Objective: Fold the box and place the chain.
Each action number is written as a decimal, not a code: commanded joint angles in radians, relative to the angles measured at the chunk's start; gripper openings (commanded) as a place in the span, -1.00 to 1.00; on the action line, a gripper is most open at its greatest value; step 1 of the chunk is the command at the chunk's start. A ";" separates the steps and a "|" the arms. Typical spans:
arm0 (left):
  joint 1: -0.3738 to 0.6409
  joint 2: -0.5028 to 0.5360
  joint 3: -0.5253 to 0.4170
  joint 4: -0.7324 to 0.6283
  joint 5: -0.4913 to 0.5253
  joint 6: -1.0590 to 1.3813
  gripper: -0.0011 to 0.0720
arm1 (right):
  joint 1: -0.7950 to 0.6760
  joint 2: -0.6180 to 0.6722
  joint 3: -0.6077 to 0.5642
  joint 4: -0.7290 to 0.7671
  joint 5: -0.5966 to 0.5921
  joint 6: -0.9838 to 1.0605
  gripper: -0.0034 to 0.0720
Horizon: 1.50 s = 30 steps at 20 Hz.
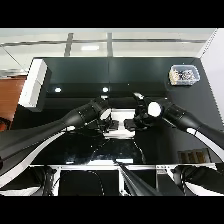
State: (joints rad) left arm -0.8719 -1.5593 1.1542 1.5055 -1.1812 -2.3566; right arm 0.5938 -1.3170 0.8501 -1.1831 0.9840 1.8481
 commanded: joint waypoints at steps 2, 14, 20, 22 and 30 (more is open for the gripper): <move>0.000 0.000 0.001 0.000 -0.001 0.000 -0.91 | 0.066 -0.034 0.028 -0.154 0.035 0.234 -0.03; 0.000 0.000 0.001 0.000 -0.001 0.000 -0.91 | 0.102 -0.057 0.028 -0.187 0.037 0.334 -0.88; 0.000 0.000 0.001 0.000 -0.002 0.000 -0.91 | 0.102 -0.057 0.028 -0.179 0.043 0.333 -0.48; 0.000 0.000 0.001 0.000 -0.002 0.000 -0.91 | 0.102 -0.057 0.028 -0.181 0.050 0.333 -0.88; 0.000 0.000 0.001 0.000 -0.002 0.000 -0.91 | 0.102 -0.037 0.029 -0.183 0.066 0.289 -0.15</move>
State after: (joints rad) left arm -0.8719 -1.5600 1.1545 1.5074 -1.1854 -2.3547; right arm 0.6952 -1.3678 0.8776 -1.3685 1.0492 2.1693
